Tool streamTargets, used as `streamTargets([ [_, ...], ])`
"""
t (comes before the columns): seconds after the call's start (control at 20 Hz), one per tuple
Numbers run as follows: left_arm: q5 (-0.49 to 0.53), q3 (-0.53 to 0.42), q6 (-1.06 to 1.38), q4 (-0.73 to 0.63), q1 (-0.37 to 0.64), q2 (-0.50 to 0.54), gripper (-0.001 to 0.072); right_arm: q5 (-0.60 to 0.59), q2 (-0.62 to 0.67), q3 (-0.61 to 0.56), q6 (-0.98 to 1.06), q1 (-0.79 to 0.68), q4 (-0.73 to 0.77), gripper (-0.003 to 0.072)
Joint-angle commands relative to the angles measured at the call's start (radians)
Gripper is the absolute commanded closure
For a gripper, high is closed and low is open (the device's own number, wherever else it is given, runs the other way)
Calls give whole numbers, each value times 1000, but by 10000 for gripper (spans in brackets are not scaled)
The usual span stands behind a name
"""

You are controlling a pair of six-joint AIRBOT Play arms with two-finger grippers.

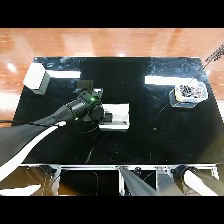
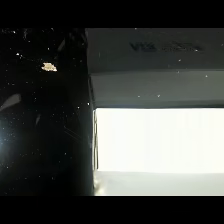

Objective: Fold the box and place the chain.

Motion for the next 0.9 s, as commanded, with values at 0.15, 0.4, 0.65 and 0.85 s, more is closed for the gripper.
streamTargets([
  [0.15, -1, 0, 0, 0, -1, -1, 688, 35, 129, 9, -9, 337, -228, 655],
  [0.4, 3, 0, 0, 0, -1, -1, 688, 83, 149, -11, 35, 619, -260, 655],
  [0.65, 10, 0, 0, 0, -1, -1, 688, 97, 148, -150, 55, 801, -277, 655],
  [0.85, 10, 0, 1, 0, -1, -1, 688, 77, 148, -332, 66, 861, -223, 656],
])
